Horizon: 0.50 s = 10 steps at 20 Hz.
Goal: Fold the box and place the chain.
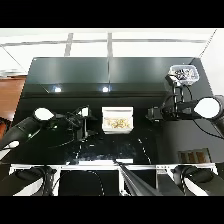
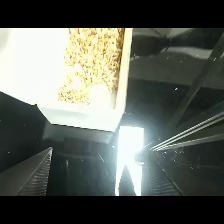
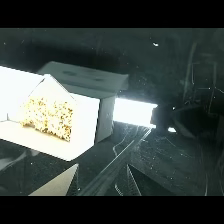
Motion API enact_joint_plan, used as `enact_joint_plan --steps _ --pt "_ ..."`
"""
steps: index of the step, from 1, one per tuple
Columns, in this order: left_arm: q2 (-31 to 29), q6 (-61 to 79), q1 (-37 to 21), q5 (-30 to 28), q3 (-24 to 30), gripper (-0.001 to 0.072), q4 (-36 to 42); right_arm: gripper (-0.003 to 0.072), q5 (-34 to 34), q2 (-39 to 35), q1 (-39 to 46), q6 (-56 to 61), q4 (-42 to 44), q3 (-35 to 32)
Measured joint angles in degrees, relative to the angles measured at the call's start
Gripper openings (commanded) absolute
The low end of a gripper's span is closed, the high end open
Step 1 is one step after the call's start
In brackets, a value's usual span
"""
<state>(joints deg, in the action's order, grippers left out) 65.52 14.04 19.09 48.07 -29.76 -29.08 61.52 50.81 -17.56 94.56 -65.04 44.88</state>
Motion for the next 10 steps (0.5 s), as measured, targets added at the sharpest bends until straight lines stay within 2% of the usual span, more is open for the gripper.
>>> enact_joint_plan --steps 10 --pt "7.8 1.5 1.6 -1.0 -3.6 0.0717 3.0 0.0355 -0.3 0.0 0.0 0.2 0.0 0.0"
